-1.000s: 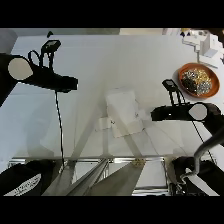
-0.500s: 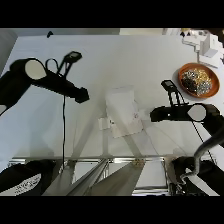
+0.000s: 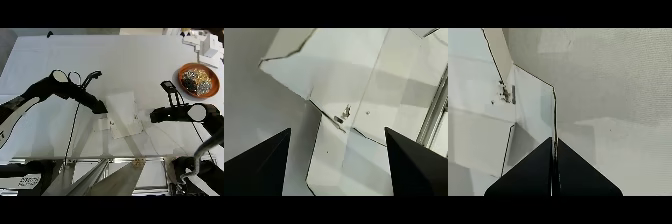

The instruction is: Fold the box and place the chain.

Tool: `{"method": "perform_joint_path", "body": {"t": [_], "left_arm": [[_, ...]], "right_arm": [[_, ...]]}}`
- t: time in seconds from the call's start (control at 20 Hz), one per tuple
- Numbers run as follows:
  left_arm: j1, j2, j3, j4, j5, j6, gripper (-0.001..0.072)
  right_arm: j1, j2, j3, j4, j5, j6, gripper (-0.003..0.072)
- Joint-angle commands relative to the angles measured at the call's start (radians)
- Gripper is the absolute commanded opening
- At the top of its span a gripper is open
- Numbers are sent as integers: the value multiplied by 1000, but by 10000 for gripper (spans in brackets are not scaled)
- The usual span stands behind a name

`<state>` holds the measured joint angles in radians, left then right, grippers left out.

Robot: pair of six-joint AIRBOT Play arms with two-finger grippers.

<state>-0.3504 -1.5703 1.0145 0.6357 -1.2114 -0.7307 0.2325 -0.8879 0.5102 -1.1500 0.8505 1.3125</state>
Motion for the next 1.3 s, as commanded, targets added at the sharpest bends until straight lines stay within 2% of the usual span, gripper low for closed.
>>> {"method": "perform_joint_path", "body": {"t": [0.0, 0.35, 0.45, 0.5, 0.65, 0.7, 0.75, 0.85, 0.9, 1.0, 1.05, 1.25], "left_arm": [[-1, -69, -2, -132, 11, 100, 656], [-21, -135, -2, -284, 28, 211, 638], [-40, -150, -2, -257, 6, 210, 623], [-45, -154, -2, -231, -11, 209, 574], [-44, -154, -2, -185, -49, 205, 555], [-40, -154, -2, -186, -50, 203, 473], [-38, -154, -2, -186, -48, 204, 421], [-34, -153, -2, -185, -43, 211, 250], [-31, -153, -2, -181, -39, 212, 210], [-21, -153, -2, -166, -34, 218, 46], [-14, -153, -2, -159, -35, 232, 3], [-16, -150, -2, -156, -34, 352, 2]], "right_arm": [[1, 0, 0, 0, 7, 0, 19], [1, 0, 0, 0, 26, 0, 19], [1, 0, 0, 0, 26, 0, 19], [1, 0, 0, 0, 26, 0, 19], [1, 0, 0, 0, 26, 0, 19], [1, 0, 0, 0, 26, 0, 19], [1, 0, 0, 0, 26, 0, 19], [1, 0, 0, 0, 26, 0, 19], [1, 0, 0, 0, 26, 0, 19], [1, 0, 0, 0, 26, 0, 19], [1, 0, 0, 0, 26, 0, 19], [1, 0, 0, 8, 27, 0, 20]]}}
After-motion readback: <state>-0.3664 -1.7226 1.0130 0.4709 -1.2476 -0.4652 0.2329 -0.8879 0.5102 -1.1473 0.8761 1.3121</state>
